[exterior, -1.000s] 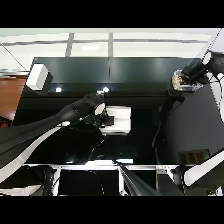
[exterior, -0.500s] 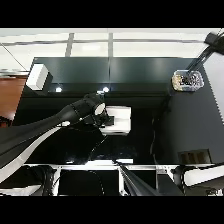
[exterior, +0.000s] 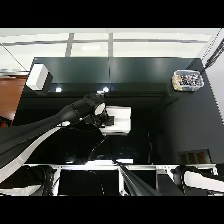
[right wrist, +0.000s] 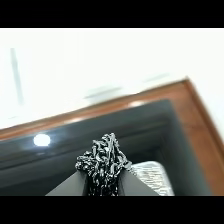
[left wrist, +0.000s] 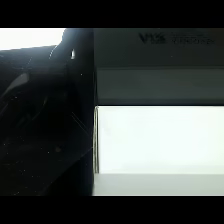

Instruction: Fold the box and place the chain.

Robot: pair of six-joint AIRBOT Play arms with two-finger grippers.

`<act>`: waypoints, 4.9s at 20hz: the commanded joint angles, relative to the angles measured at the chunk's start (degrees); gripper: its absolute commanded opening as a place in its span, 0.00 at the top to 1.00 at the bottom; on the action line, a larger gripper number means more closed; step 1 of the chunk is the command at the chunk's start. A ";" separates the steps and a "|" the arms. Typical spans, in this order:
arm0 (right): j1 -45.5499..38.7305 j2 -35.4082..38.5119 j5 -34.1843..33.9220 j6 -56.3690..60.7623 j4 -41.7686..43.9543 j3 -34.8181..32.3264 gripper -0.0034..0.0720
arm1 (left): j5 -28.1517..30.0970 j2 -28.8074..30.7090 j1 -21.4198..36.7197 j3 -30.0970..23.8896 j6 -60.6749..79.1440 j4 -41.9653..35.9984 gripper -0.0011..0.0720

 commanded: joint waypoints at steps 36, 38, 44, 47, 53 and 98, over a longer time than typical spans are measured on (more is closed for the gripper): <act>32.35 17.55 11.39 -17.51 38.60 -36.52 0.94 | -0.02 -0.04 0.04 -0.04 0.02 0.02 0.95; 32.35 17.55 11.08 -17.53 38.62 -36.52 0.94 | -0.02 -0.04 0.04 -0.04 0.02 0.02 0.95; 32.35 17.59 11.13 -17.53 40.89 -36.39 0.94 | -0.02 -0.04 0.04 -0.02 0.02 0.00 0.95; 32.35 17.62 11.17 -18.32 44.57 -34.95 0.94 | -0.02 -0.04 0.04 -0.02 0.02 0.00 0.95; 32.37 17.62 10.82 -19.39 49.29 -31.58 0.94 | 0.00 -0.04 0.04 -0.02 0.02 0.00 0.95; 16.65 24.11 -1.18 -10.80 1.36 -60.54 0.58 | -0.35 -1.27 0.02 0.48 -0.11 -1.29 0.94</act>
